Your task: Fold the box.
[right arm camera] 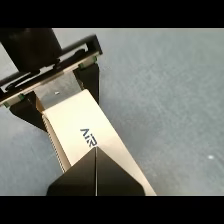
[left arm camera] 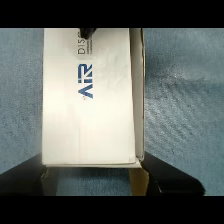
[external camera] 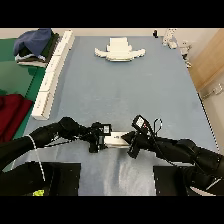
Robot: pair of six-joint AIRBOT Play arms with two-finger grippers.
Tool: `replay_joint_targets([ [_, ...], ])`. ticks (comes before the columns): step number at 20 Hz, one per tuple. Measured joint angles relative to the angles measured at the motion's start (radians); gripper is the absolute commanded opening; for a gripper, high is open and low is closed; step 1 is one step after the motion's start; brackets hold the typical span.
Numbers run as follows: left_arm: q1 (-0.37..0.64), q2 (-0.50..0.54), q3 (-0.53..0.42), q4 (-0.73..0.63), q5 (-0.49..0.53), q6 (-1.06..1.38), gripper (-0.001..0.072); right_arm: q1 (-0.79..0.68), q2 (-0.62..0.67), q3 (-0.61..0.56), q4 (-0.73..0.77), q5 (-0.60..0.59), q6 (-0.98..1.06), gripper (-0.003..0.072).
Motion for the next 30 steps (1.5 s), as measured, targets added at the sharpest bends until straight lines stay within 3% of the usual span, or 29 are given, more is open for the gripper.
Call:
replay_joint_targets([
  [5, 0.000, 0.000, 0.000, -0.001, 0.000, -0.001, 0.0521, -0.088, -0.016, 0.112, -0.095, -0.076, 0.006, 0.0005],
  [10, 0.000, 0.000, 0.000, -0.001, 0.000, -0.001, 0.0521, -0.287, -0.170, 0.397, -0.319, -0.369, 0.212, 0.0004],
  [14, 0.000, 0.000, 0.000, -0.001, 0.000, -0.001, 0.0521, -0.466, -0.349, 0.658, -0.407, -0.636, 0.421, 0.0005],
  [18, 0.000, 0.000, 0.000, -0.001, 0.000, -0.001, 0.0521, -0.619, -0.504, 0.822, -0.458, -0.799, 0.555, 0.0005],
  [23, 0.000, 0.000, 0.000, -0.001, 0.000, -0.001, 0.0521, -0.730, -0.605, 0.886, -0.496, -0.869, 0.624, 0.0005],
  [30, 0.000, 0.000, 0.000, -0.001, 0.000, -0.002, 0.0522, -0.760, -0.632, 0.901, -0.506, -0.891, 0.643, 0.0005],
])
